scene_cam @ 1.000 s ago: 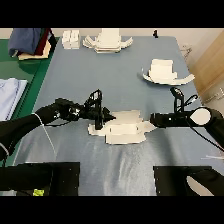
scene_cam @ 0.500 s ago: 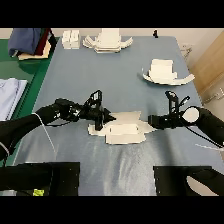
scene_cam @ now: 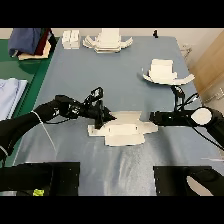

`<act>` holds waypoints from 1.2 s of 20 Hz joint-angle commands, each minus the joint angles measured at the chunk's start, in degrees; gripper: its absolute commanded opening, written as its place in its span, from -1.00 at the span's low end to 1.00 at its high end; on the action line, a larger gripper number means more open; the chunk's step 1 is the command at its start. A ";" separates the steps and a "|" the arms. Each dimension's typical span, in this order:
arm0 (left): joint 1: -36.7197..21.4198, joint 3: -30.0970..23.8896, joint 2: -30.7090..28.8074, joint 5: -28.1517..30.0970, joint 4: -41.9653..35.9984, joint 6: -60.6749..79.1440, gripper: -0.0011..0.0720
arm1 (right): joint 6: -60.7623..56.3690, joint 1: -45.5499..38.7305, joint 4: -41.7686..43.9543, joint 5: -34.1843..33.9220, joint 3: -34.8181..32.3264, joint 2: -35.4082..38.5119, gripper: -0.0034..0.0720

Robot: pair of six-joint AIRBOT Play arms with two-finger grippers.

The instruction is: Fold the box.

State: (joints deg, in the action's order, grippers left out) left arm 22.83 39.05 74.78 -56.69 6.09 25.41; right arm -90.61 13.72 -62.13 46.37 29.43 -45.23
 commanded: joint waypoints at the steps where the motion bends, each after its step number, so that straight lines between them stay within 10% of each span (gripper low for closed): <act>1: 0.44 -0.31 -1.27 -3.37 0.31 -5.95 -0.94 | 0.17 -0.04 0.20 0.72 0.07 1.09 -0.90; 6: 1.51 -6.38 -7.93 0.26 -0.94 -3.78 -0.94 | 0.17 -0.04 0.22 0.70 0.07 1.03 -0.90; 24: 6.78 -7.58 -4.42 5.62 2.12 -2.91 -0.93 | 0.70 -0.02 0.15 0.74 0.07 1.03 -0.90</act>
State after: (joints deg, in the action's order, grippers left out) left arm 29.52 31.73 70.28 -51.75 7.14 23.07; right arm -90.02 13.72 -61.93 47.07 29.43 -44.23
